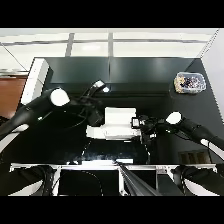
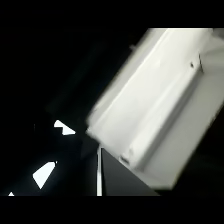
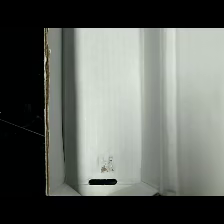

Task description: Fold the box and place the chain.

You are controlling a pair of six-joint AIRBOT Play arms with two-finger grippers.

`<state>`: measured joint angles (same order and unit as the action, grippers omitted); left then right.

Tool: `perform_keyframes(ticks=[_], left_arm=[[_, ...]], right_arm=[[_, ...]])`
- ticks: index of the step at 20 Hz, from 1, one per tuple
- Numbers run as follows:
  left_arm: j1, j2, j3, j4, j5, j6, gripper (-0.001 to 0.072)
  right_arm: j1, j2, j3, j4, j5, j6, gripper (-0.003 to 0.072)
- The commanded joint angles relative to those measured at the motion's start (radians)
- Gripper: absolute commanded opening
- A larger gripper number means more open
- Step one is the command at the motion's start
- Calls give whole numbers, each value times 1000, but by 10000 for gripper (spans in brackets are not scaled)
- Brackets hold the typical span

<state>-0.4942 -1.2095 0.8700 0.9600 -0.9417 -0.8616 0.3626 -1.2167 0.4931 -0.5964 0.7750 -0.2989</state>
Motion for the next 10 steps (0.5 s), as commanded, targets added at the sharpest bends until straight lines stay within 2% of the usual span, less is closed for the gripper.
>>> perform_keyframes(ticks=[1, 2, 3, 4, 6, 10], left_arm=[[73, 148, -155, -60, -27, 193, 126], [83, 166, -205, -66, -13, 289, 351], [80, 167, -241, -65, 6, 422, 632], [72, 162, -271, -61, 34, 575, 716], [57, 143, -283, -58, 79, 735, 712], [12, 78, -278, -115, 190, 769, 696]], right_arm=[[1, 0, 1, 1, -1, 0, 202], [1, 0, 1, 1, -1, 0, 202], [1, 0, 1, 1, -1, 0, 202], [1, 0, 1, 1, -1, 0, 202], [1, 0, 1, 1, -1, 0, 202], [1, 0, 1, 1, -1, 0, 203]])
